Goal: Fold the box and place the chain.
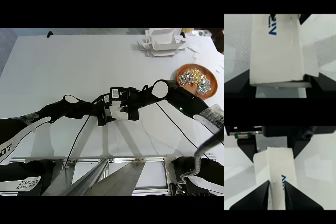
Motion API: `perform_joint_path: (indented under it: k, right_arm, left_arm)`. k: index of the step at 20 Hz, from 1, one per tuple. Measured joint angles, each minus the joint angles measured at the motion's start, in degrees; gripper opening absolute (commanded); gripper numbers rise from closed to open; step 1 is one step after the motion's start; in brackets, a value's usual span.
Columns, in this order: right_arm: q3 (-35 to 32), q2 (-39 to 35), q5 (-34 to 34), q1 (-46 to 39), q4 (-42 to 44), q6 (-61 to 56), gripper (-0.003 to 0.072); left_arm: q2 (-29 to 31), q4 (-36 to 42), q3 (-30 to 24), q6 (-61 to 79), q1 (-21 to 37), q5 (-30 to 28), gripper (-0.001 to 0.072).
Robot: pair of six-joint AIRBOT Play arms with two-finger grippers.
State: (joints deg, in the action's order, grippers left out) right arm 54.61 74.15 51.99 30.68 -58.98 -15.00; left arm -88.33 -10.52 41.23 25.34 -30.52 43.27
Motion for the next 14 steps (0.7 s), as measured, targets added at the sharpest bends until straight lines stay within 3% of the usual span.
perform_joint_path:
  k: [14]
  right_arm:
    - [0.0, -5.3, 2.6, -0.1, -5.8, -2.6, 0.0198]
  left_arm:
    - [0.0, 0.2, 0.0, 0.0, 0.0, -0.4, 0.0252]
